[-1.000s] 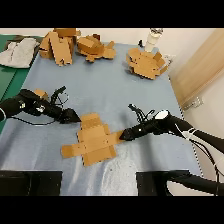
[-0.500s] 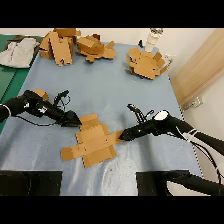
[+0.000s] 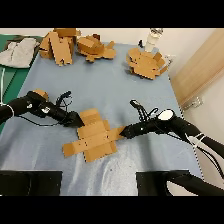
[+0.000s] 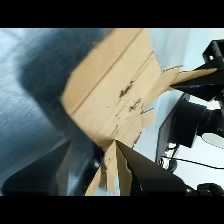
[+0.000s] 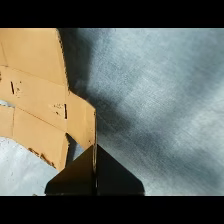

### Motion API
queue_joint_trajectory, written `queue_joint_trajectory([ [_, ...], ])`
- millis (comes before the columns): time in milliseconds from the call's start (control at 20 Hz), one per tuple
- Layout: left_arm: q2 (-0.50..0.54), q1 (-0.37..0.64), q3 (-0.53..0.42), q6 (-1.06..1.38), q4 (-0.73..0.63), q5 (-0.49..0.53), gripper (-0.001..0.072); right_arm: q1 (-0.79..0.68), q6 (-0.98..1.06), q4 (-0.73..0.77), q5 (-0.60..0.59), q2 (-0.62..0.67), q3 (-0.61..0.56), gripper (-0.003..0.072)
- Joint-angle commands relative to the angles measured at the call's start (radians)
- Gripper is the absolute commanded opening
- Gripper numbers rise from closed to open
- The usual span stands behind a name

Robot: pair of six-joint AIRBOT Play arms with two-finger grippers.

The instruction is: Fold the box.

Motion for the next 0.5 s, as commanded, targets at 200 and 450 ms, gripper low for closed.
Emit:
queue_joint_trajectory([
  [200, -0.052, -0.032, 0.005, 0.14, -0.188, 0.029, 0.0423, 0.0, 0.002, 0.0, -0.005, 0.007, -0.018, 0.0001],
  [450, -0.066, -0.032, 0.006, 0.21, -0.207, -0.023, 0.0165, 0.0, 0.004, -0.002, -0.009, 0.007, -0.047, 0.0001],
])
